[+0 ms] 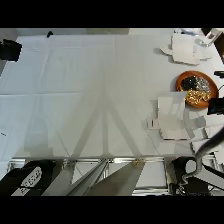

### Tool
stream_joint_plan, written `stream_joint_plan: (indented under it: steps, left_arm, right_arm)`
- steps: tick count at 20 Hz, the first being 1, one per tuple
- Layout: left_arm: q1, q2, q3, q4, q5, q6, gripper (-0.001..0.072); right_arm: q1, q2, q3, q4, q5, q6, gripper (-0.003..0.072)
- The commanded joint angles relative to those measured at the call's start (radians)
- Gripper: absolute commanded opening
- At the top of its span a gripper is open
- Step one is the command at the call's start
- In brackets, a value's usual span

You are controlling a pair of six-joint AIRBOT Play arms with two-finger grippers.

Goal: Fold the box and place the chain.

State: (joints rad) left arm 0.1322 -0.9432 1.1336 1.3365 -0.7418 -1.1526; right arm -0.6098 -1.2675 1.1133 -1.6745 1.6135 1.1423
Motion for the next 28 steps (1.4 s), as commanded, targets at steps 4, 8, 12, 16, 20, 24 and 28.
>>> stream_joint_plan:
  steps: [4,8,12,16,20,24,28]
  left_arm:
    - [0.000,0.000,0.001,0.000,0.000,0.000,0.0695]
    - [0.000,0.000,0.001,0.000,0.000,0.000,0.0695]
    - [0.000,0.000,0.001,0.000,0.000,0.000,0.0695]
    - [0.000,0.000,0.001,0.000,0.000,0.000,0.0695]
    - [0.000,0.000,0.001,0.000,0.000,0.000,0.0695]
    - [0.000,0.000,0.001,0.000,0.000,0.000,0.0695]
    - [0.000,0.000,0.001,0.000,0.000,0.000,0.0695]
  right_arm:
    - [-0.001,-0.130,0.000,-0.011,0.015,0.012,0.0401]
    - [-0.001,-0.187,-0.015,-0.020,0.017,0.032,0.0395]
    - [-0.001,-0.232,-0.019,-0.026,-0.001,0.039,0.0326]
    - [-0.001,-0.249,-0.019,-0.024,-0.029,0.055,0.0141]
    - [-0.001,-0.254,-0.019,-0.019,-0.016,0.054,0.0015]
    - [-0.001,-0.253,-0.019,-0.022,0.081,0.054,0.0014]
    - [0.023,-0.202,-0.019,-0.019,0.127,0.074,0.0011]
